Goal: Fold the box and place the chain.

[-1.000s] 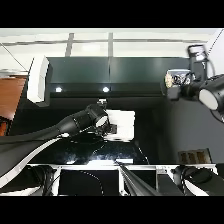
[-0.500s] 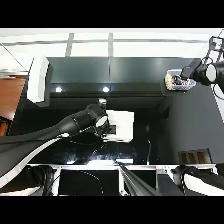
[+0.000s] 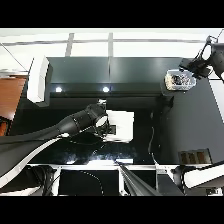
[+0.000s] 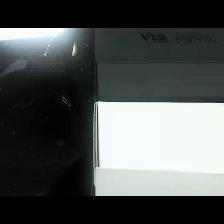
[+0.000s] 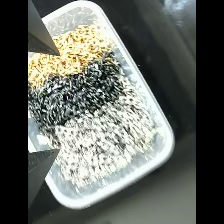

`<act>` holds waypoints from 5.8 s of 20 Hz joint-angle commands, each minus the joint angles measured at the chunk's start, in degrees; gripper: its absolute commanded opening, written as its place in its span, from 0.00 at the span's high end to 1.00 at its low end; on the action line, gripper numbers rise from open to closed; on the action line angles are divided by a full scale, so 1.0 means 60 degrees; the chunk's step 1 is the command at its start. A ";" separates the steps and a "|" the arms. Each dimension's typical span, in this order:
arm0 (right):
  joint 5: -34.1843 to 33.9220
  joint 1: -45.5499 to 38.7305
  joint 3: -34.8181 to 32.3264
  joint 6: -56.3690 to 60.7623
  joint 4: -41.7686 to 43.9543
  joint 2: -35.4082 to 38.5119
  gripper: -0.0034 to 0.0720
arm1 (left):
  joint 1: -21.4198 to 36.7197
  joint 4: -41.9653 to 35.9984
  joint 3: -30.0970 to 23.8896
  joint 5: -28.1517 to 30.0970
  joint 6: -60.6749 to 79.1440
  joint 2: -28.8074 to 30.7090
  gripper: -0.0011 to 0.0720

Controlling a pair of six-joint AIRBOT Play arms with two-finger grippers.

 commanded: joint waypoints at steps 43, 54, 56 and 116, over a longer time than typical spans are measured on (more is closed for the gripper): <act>0.0889 -0.0973 0.2120 -0.4054 0.1617 0.2532 0.90 | 0.0004 -0.0026 0.0007 -0.0168 0.0004 -0.0004 0.95; 0.5697 -0.0586 0.1417 -0.5326 0.5635 0.5672 0.90 | 0.0000 -0.0026 0.0007 -0.0135 0.0004 -0.0004 0.95; 0.6477 -0.0076 0.0889 -0.5639 0.5610 0.6269 0.90 | 0.0000 -0.0026 0.0007 -0.0138 0.0004 -0.0004 0.95; 0.0605 0.3056 -0.7424 -0.3858 0.1362 0.8954 0.28 | 0.0036 -0.0277 0.0568 -0.0568 0.0244 0.0036 0.47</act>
